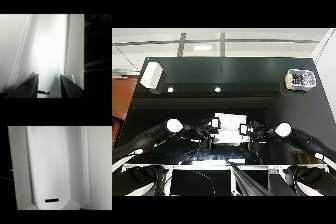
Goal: Fold the box and place the chain.
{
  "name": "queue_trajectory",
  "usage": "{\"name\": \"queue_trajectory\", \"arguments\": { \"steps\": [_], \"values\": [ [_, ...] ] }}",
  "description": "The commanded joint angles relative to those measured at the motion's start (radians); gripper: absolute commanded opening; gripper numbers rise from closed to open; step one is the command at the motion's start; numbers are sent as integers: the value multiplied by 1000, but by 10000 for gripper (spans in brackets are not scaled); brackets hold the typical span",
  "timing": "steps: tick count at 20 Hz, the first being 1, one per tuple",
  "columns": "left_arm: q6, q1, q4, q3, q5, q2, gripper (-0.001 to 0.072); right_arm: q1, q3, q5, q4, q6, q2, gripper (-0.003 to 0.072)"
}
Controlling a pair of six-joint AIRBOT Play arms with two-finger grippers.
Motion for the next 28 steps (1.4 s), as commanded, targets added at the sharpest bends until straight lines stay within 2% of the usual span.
{"name": "queue_trajectory", "arguments": {
  "steps": [1, 5, 6, 7, 8, 9, 10, 13, 17, 20, 22, 25, 28],
  "values": [
    [3, -12, 11, 0, 34, -3, 326, 0, 0, 0, 1, 1, -1, 414],
    [0, -12, 67, 0, 32, -3, 328, 0, 0, 0, 1, 1, -1, 415],
    [0, -13, 67, 0, 34, -3, 354, 0, 0, 0, 1, 1, -1, 414],
    [2, -15, 67, 0, 37, -3, 497, 0, 0, 0, 1, 1, -1, 415],
    [2, -14, 68, 0, 39, -3, 547, 0, 0, 0, 1, 1, -1, 415],
    [2, -14, 71, 0, 38, -3, 448, 0, 0, 0, 1, 1, -1, 414],
    [3, -14, 72, 0, 37, -3, 291, 0, 0, -1, 1, 1, -1, 414],
    [-1, -13, 89, 0, 26, 8, 27, 0, 0, -1, 1, 1, -1, 414],
    [-189, 48, 223, 0, -5, 114, 27, 0, 0, 0, 1, 1, -1, 414],
    [-332, 213, 266, -3, -114, 197, 27, 0, 0, -1, 1, 1, -1, 415],
    [-407, 380, 246, -3, -212, 218, 27, 0, 0, -1, 0, 1, -1, 414],
    [-772, 666, 284, -3, -386, 211, 27, 0, 0, 0, 1, 1, -1, 415],
    [-1007, 893, 306, -58, -409, 192, 26, 0, 0, 0, 1, 1, -1, 414]
  ]
}}
